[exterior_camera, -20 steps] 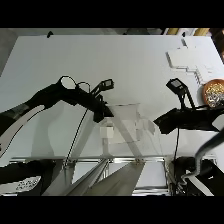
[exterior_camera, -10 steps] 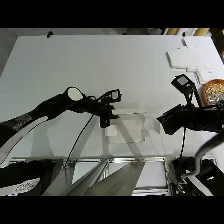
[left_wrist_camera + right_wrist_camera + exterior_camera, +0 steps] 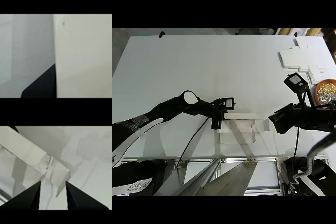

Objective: Fold the box and place the chain.

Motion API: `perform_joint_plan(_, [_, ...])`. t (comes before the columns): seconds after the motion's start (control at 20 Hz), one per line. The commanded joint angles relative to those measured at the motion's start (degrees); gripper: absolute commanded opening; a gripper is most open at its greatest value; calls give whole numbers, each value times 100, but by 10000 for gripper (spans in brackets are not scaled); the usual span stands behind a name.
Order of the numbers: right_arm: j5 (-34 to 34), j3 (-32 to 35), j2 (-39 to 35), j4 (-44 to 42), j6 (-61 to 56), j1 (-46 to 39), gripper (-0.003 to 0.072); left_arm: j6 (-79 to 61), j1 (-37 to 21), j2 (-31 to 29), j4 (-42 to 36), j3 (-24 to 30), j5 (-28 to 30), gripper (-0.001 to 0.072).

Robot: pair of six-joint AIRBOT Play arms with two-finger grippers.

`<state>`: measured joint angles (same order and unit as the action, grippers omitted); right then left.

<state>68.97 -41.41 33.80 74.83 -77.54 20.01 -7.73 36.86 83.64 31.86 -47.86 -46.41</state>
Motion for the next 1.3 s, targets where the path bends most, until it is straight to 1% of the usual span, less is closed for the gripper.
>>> perform_joint_plan(0.0, [76, -2, -4, -4, 2, 4, 339, -511, 90, 59, 26, 4, 26, 5])
perform_joint_plan(0.3, [92, -2, -4, -2, 9, 4, 339, -487, 107, 83, -31, 4, 251, 5])
perform_joint_plan(0.5, [92, -2, -4, -2, 70, 4, 339, -470, 109, 83, -509, 4, 584, 8])
perform_joint_plan(0.7, [92, -2, -4, 0, 313, 4, 338, -472, 109, 109, -542, 4, 592, 8])
perform_joint_plan(1.0, [94, 0, -4, 11, 457, 4, 338, -470, 109, 297, -535, 4, 496, 7])
perform_joint_plan(1.25, [90, 0, 2, -2, 461, 4, 336, -470, 109, 304, -529, 4, 457, 7])
